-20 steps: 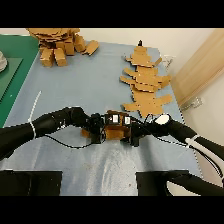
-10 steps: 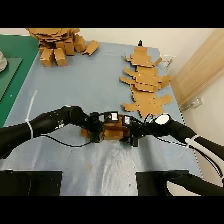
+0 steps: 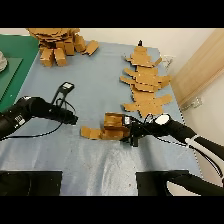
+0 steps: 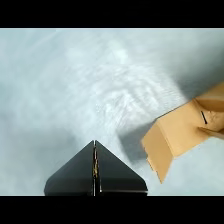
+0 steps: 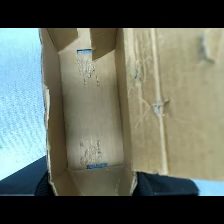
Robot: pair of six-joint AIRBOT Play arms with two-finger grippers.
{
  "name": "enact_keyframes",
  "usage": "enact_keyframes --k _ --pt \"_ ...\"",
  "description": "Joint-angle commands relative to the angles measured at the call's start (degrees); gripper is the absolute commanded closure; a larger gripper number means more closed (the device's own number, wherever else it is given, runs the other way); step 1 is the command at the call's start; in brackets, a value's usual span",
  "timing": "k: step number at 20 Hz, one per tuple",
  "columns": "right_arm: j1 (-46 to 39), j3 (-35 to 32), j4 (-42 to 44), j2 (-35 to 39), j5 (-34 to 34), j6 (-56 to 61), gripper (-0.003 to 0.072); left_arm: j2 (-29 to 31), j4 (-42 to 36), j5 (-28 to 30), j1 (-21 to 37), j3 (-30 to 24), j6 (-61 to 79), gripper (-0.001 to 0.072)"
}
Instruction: Fold the box.
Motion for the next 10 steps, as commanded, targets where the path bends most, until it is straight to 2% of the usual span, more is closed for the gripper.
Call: enact_keyframes --k 1,5,10 --pt "-0.02 -0.02 0.04 0.00 0.00 -0.02 0.0166 -1.03 -14.53 -3.82 5.86 -4.61 -5.40 0.0698" --pt "-0.02 -0.02 0.22 0.00 0.00 -0.02 0.0166 -7.10 -25.00 -1.14 1.75 -4.76 -1.01 0.0699" --pt "-0.02 -0.02 0.44 0.00 0.00 0.00 0.0166 -11.10 -29.33 1.40 -3.39 -4.70 -0.85 0.0698"
